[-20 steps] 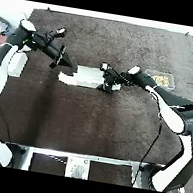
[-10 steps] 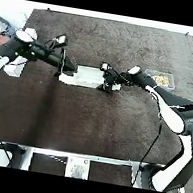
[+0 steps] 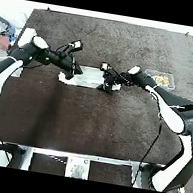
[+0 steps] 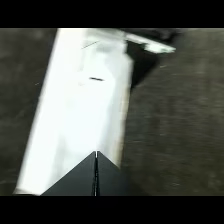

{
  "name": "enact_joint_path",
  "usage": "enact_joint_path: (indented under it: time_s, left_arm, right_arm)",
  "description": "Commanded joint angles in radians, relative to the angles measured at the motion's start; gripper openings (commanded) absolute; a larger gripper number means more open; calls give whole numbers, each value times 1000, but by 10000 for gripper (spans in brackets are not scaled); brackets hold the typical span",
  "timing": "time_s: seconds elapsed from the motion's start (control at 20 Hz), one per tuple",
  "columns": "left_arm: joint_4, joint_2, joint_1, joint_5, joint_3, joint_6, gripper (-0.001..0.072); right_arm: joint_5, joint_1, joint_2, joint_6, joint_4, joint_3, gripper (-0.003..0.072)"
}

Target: Fold the box and place the chain.

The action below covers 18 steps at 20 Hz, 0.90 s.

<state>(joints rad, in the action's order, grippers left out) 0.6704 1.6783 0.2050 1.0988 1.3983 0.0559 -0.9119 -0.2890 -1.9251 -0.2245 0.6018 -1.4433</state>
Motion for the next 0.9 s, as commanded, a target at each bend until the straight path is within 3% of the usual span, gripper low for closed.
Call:
enact_joint_path:
  time_s: [0.0, 0.1, 0.25, 0.55, 0.85]
  left_arm:
    - [48, 95, 10, 30, 143, 132, 10]
    - [56, 153, 10, 69, 233, 150, 10]
    - [66, 192, 10, 42, 298, 153, 10]
    - [80, 259, 10, -32, 303, 144, 9]
    - [101, 309, 10, -24, 308, 115, 10]
  right_arm:
    - [0, -1, 0, 0, 0, 0, 602]
    - [0, -1, 0, 0, 0, 0, 602]
    - [0, -1, 0, 0, 0, 0, 602]
    - [0, -1, 0, 0, 0, 0, 602]
    - [0, -1, 0, 0, 0, 0, 602]
